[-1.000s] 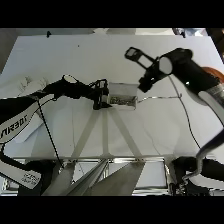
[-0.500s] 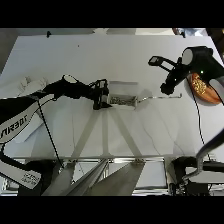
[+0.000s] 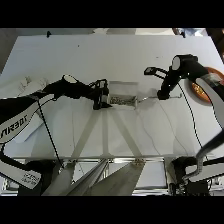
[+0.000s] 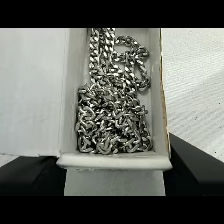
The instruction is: Fold the box and place the chain.
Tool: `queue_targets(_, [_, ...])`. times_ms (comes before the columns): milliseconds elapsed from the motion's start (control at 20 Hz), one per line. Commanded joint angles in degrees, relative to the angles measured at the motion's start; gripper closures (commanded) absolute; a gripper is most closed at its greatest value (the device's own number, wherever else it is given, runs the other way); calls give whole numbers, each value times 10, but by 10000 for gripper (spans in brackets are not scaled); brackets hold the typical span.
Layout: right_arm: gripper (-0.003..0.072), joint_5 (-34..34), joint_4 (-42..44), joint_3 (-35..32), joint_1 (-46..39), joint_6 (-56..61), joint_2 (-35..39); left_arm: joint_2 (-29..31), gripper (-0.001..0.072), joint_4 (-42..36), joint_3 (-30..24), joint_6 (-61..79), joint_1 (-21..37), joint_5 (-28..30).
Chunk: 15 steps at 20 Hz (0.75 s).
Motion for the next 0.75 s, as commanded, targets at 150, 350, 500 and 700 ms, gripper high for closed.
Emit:
queue_targets(150, [290, -51, 1, 0, 0, -13, -17, 0, 410, 0, 0, 0, 0, 0])
queue_targets(350, [498, -26, 1, 0, 0, -12, -39, 0, 410, 0, 0, 0, 0, 0])
queue_targets(500, [674, 22, 2, 0, 0, -10, -38, 0, 410, 0, 0, 0, 0, 0])
queue_targets(700, [675, 23, 30, 0, 10, 18, -3, 0, 410, 0, 0, 0, 0, 0])
